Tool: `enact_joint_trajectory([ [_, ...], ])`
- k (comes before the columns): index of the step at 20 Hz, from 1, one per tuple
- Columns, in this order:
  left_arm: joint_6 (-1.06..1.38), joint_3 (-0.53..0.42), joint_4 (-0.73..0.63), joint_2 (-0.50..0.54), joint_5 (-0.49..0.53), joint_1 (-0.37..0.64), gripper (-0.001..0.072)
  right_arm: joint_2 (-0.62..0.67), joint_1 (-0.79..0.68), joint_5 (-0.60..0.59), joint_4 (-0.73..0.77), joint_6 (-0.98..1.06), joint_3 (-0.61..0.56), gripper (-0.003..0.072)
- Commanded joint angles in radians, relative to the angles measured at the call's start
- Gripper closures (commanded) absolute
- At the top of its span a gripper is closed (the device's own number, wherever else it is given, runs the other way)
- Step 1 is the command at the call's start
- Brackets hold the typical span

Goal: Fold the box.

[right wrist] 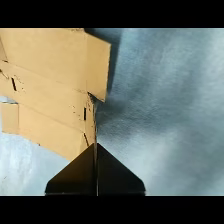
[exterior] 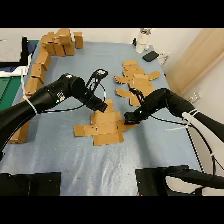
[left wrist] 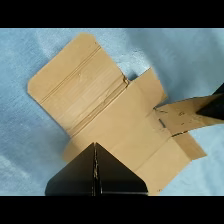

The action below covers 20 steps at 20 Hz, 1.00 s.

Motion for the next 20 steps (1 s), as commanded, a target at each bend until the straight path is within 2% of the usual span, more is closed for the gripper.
enact_joint_trajectory([
  [1, 0.0, 0.001, -0.016, 0.0, -0.001, 0.0, 0.0698, 0.053, 0.013, 0.047, 0.015, 0.01, -0.039, 0.0683],
  [5, -0.019, 0.002, -0.016, 0.001, -0.026, 0.037, 0.0695, 0.1, 0.013, 0.065, 0.023, 0.018, -0.096, 0.0683],
  [6, -0.024, 0.001, -0.016, 0.001, -0.059, 0.068, 0.0639, 0.123, 0.013, 0.076, 0.026, 0.018, -0.134, 0.0683],
  [7, -0.039, 0.0, -0.016, 0.0, -0.101, 0.108, 0.0305, 0.147, 0.013, 0.09, 0.03, 0.018, -0.171, 0.0683],
  [8, -0.053, 0.0, -0.016, 0.0, -0.146, 0.148, 0.01, 0.175, 0.013, 0.107, 0.035, 0.018, -0.208, 0.0683],
  [10, -0.049, -0.006, -0.017, 0.0, -0.209, 0.216, 0.0106, 0.241, 0.013, 0.162, 0.035, 0.018, -0.28, 0.0683],
  [12, -0.014, -0.034, -0.054, 0.0, -0.223, 0.269, 0.0107, 0.303, 0.013, 0.21, 0.034, -0.004, -0.331, 0.0683],
  [16, 0.135, -0.085, -0.303, -0.018, -0.223, 0.334, 0.0125, 0.389, 0.023, 0.24, 0.08, -0.104, -0.361, 0.0683],
  [20, 0.293, -0.088, -0.538, -0.089, -0.244, 0.378, 0.0125, 0.422, 0.144, 0.251, 0.082, -0.114, -0.361, 0.0683],
])
